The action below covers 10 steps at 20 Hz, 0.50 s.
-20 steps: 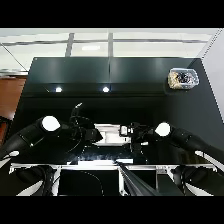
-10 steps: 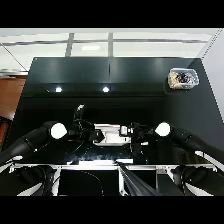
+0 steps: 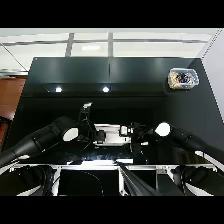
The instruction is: Fold the box and place the chain.
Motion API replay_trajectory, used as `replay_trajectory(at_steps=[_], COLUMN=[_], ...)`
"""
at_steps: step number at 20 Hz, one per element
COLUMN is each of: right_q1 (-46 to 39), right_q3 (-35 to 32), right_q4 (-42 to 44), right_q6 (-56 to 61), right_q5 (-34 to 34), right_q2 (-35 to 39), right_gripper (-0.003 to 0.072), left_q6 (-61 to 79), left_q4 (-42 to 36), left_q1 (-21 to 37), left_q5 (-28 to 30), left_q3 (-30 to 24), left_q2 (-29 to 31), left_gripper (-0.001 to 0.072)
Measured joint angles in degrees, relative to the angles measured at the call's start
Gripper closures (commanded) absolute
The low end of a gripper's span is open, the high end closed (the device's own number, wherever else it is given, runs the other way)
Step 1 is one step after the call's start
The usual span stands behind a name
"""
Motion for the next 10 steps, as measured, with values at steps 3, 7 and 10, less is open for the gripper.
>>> replay_trajectory(at_steps=[3,7,10], right_q1=[0.0,0.0,0.1], right_q3=[0.0,0.0,0.0], right_q4=[0.0,0.0,0.0], right_q6=[0.0,0.0,0.0], right_q5=[0.0,0.0,0.0], right_q2=[0.0,0.0,0.0], right_gripper=[0.0217,0.0217,0.0218], left_q6=[-2.8,-4.2,-4.6], left_q4=[2.6,3.7,3.8], left_q1=[-1.8,-3.2,-4.2], left_q5=[-2.1,-4.4,-5.5], left_q3=[3.1,6.1,7.8], left_q2=[-2.5,-5.2,-6.1], left_gripper=[0.0162,0.0223,0.023])
